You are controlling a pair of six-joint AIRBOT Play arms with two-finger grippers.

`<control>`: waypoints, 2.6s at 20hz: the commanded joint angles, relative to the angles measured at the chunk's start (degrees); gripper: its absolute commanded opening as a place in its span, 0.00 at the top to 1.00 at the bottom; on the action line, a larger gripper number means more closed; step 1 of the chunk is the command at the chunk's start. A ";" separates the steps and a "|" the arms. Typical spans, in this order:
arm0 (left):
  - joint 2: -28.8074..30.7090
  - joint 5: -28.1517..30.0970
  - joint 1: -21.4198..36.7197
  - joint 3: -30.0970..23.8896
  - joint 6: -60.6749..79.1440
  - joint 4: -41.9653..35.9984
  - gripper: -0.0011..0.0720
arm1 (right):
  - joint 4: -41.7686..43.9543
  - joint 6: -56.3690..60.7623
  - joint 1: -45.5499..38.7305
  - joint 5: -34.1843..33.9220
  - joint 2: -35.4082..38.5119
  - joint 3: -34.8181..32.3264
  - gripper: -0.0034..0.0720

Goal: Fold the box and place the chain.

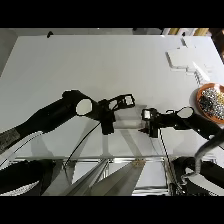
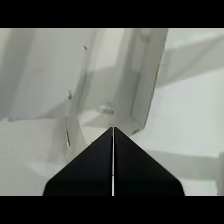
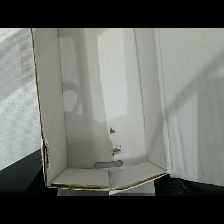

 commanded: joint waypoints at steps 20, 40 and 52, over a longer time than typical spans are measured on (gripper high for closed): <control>-5.35 8.15 8.13 -6.29 35.34 -9.09 0.58 | 0.02 0.02 0.00 0.00 0.04 -0.02 0.43; -8.11 8.96 4.92 -6.29 35.36 -12.15 0.61 | 0.02 0.02 0.00 0.02 0.04 -0.02 0.43; -10.56 12.39 2.47 -6.29 36.41 -18.53 0.74 | 0.02 0.02 0.00 0.02 0.04 -0.02 0.43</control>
